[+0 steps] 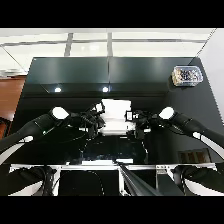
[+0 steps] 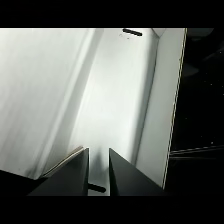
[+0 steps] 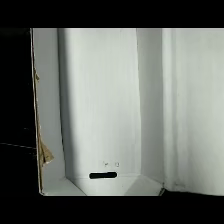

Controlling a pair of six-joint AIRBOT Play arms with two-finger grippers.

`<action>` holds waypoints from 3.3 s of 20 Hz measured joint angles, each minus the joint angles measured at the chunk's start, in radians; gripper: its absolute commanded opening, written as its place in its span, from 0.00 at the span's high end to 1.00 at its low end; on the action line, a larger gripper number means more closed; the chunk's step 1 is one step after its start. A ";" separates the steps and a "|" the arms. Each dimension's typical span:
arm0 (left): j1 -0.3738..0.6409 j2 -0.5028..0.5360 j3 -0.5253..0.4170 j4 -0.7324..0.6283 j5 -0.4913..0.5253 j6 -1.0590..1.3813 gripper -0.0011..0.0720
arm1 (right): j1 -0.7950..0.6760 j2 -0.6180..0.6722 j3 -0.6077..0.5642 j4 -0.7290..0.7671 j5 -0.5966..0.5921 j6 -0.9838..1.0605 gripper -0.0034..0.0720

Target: Fold the box and place the chain.

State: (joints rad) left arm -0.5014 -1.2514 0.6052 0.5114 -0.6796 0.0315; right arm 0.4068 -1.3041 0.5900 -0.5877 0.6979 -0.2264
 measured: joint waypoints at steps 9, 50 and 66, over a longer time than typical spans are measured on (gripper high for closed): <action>-0.004 0.000 0.000 0.007 -0.002 0.003 0.74 | 0.000 0.000 0.000 0.000 0.000 0.000 0.37; 0.375 -0.094 0.053 -0.001 -0.492 -1.006 0.23 | 0.000 0.000 0.000 0.000 0.000 -0.001 0.37; 0.114 -0.094 0.228 0.284 -0.401 -1.396 0.44 | 0.000 0.000 0.000 0.000 0.000 -0.001 0.37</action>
State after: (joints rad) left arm -0.3878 -1.3457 0.8330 0.7952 -1.0805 -1.3643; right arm 0.4068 -1.3041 0.5900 -0.5877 0.6983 -0.2272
